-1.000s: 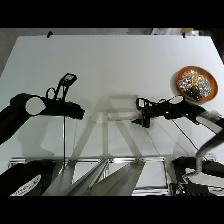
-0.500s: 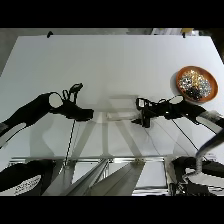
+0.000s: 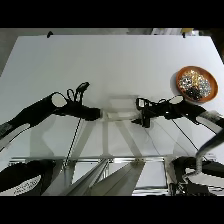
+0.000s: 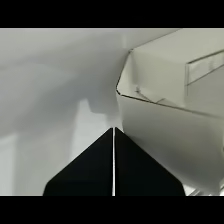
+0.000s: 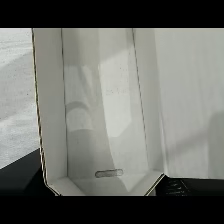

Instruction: Fold the box and place the chain.

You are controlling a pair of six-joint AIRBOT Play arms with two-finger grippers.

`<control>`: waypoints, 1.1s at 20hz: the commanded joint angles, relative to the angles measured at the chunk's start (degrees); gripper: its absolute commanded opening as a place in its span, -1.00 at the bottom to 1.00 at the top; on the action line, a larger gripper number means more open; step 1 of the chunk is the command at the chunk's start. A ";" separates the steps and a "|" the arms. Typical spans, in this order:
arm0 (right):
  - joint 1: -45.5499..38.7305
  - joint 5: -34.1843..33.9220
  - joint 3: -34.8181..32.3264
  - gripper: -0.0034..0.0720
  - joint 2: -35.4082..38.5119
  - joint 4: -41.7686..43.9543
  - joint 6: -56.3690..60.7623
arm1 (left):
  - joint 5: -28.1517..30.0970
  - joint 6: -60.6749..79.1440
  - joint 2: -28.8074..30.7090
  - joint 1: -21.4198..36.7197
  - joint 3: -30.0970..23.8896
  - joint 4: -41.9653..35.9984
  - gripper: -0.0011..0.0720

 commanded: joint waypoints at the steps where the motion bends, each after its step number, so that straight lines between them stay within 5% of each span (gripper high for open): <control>1: 0.02 0.02 0.02 0.14 0.04 0.02 0.02 | 1.05 4.20 3.34 -0.39 0.07 -3.43 -0.63; 2: 0.02 0.02 0.02 0.14 0.04 0.02 0.02 | 1.03 4.79 4.02 -0.39 0.07 -4.20 -0.20; 13: 0.02 0.02 0.02 0.14 0.04 0.02 0.02 | 5.40 5.35 0.28 -5.27 2.34 -6.91 -0.16; 15: 0.02 0.02 0.02 0.14 0.04 0.02 0.02 | 5.40 4.39 -0.61 -5.77 3.48 -6.25 0.02; 22: 0.02 0.02 0.02 0.14 0.04 0.00 0.02 | 4.83 -6.86 -1.38 -7.93 6.32 2.60 0.12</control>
